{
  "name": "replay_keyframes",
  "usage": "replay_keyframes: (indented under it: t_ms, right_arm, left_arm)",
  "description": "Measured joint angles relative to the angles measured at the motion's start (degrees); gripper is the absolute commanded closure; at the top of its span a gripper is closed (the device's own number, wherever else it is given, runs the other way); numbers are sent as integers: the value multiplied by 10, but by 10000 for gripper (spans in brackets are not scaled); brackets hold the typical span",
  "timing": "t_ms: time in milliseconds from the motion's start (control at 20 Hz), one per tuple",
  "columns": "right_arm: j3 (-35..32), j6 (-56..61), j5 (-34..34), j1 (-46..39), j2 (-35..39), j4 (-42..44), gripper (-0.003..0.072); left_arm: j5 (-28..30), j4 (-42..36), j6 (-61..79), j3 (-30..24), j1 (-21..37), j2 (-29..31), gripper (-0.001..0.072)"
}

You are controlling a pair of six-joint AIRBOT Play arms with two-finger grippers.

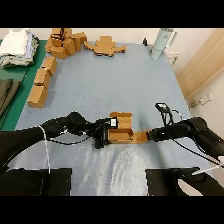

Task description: Fold the box.

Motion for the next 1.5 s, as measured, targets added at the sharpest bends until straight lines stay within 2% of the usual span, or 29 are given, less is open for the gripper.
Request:
replay_keyframes:
  t_ms: [200, 450, 1100, 1500]
  right_arm:
    - [-2, -73, 33, -5, -20, 102, 683]
    - [-2, -105, 42, -7, -23, 141, 683]
    - [-1, -78, 43, -7, -37, 85, 683]
    - [-1, -87, 30, -7, -72, 121, 683]
  left_arm:
    - [0, 0, 0, 0, 0, 0, 410]
    - [0, 0, 0, 0, 0, 0, 410]
    - [0, 0, 0, 0, 0, 0, 410]
    - [0, 0, 0, 0, 0, 0, 410]
